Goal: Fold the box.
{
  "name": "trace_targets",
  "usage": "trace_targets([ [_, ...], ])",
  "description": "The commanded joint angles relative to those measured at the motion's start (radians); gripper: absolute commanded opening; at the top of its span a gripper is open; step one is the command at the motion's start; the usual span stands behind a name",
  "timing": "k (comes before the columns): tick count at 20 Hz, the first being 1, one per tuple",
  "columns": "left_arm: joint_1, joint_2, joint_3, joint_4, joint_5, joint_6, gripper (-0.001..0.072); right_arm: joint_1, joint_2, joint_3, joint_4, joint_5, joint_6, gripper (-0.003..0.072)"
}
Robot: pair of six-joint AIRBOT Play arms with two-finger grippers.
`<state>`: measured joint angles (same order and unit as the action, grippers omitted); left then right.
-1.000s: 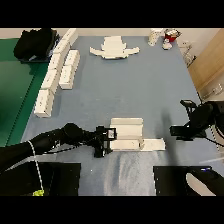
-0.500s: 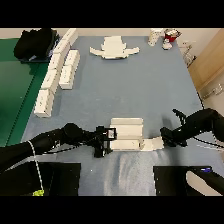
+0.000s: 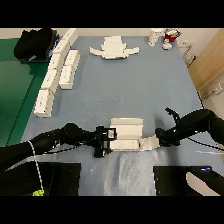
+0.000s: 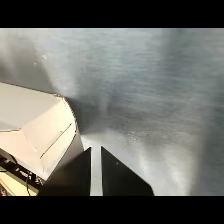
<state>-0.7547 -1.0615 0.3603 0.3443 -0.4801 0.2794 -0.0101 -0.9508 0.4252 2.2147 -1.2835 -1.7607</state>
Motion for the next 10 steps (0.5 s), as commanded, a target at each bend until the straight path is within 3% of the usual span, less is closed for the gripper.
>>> trace_targets([
  [1,0.000,0.000,0.001,0.000,0.000,0.000,0.0475,0.037,0.028,0.000,0.025,-0.003,-0.005,0.0103],
  [3,0.000,0.000,0.001,0.000,0.000,0.000,0.0475,0.037,0.072,0.000,0.041,-0.011,-0.005,0.0104],
  [4,0.000,0.000,0.001,0.000,0.000,0.000,0.0475,0.037,0.097,0.000,0.062,-0.016,-0.005,0.0174],
  [5,0.000,0.000,0.001,0.000,0.000,0.000,0.0475,0.037,0.118,0.000,0.090,-0.017,-0.005,0.0344],
  [8,0.000,0.000,0.001,0.000,0.000,0.000,0.0475,0.037,0.160,0.000,0.171,-0.016,-0.006,0.0389],
  [10,0.000,0.000,0.001,0.000,0.000,0.000,0.0475,0.047,0.158,0.000,0.167,-0.010,-0.006,0.0494],
])
